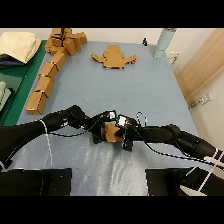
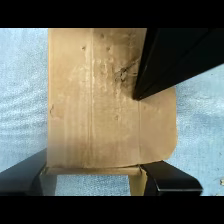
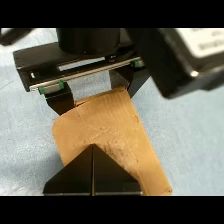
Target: Fold the box.
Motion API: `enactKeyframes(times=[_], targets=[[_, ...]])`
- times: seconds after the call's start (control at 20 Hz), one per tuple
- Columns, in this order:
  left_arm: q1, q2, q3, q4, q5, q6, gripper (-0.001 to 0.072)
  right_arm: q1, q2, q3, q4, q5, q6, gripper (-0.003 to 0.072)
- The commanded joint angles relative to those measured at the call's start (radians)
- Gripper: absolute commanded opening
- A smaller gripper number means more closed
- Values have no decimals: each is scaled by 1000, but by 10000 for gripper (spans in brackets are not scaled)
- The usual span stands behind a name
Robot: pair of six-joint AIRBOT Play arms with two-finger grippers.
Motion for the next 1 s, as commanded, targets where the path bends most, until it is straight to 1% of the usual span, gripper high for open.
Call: enactKeyframes(times=[0.0, 0.1, 0.15, 0.2, 0.25, 0.3, 0.4, 0.45, 0.5, 0.65, 0.7, 0.75, 0.95], targets=[[0, 0, 0, 0, 0, -1, 520, 10, 10, -11, -15, 27, -8, 4], [0, 0, 0, 0, 0, -1, 520, 11, 45, -10, -15, 21, -8, 5], [0, 0, 0, 0, 0, -1, 520, 11, 72, -11, -18, 15, -8, 18], [0, 0, 0, 0, 0, -1, 520, 11, 100, -11, -34, 13, -9, 145], [0, 0, 0, 0, 0, -1, 520, 11, 120, -10, -55, 14, -11, 353], [0, 0, 0, 0, 0, -1, 520, 10, 129, -11, -90, 16, -29, 392], [0, 0, 0, 0, 0, -1, 520, 10, 118, -10, -172, 21, -38, 407], [0, 0, 0, 0, 0, -1, 520, 10, 106, -10, -193, 24, -48, 505], [0, 0, 0, 0, 0, -1, 520, 10, 96, -10, -193, 26, -80, 539], [0, 0, 0, 0, 0, -1, 520, 11, 80, -9, -183, 25, -159, 544], [0, 0, 0, 0, 0, -1, 520, 11, 77, -10, -178, 25, -179, 625], [0, 0, 0, 0, 0, -1, 520, 11, 71, -9, -178, 24, -188, 669], [0, 0, 0, 0, 0, -1, 520, 40, 33, -9, -176, 35, -192, 667]])
